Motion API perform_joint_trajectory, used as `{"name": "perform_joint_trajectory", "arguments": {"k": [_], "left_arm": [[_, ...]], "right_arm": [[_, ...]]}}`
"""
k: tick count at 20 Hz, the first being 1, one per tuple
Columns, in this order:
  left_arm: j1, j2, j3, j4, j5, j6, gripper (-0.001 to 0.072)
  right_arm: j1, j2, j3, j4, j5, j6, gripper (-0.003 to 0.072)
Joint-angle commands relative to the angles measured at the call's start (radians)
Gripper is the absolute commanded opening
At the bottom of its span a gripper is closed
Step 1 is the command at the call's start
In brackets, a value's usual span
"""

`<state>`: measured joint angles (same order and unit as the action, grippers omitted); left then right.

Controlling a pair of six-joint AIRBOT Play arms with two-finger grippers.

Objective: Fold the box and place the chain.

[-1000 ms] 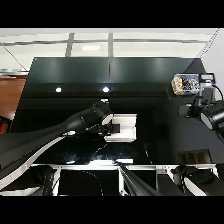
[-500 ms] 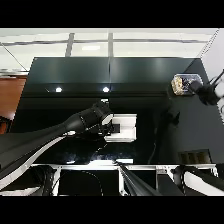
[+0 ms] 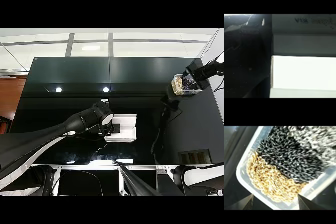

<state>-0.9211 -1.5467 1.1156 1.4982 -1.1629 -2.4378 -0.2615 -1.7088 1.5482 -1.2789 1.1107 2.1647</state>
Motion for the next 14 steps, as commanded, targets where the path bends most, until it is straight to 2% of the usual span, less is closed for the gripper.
{"name": "perform_joint_trajectory", "arguments": {"k": [1,7,14], "left_arm": [[0.001,0.0,0.0,0.0,0.002,0.0,0.0027],[0.001,0.0,0.0,0.0,0.002,0.0,0.0027],[0.001,0.0,0.0,0.0,0.002,0.0,0.0027]], "right_arm": [[-0.003,-0.075,0.03,0.108,-0.025,0.017,0.0619],[-0.005,-0.107,0.03,0.1,-0.07,0.017,0.0619],[0.0,-0.124,0.03,0.097,-0.06,-0.004,0.0618]]}}
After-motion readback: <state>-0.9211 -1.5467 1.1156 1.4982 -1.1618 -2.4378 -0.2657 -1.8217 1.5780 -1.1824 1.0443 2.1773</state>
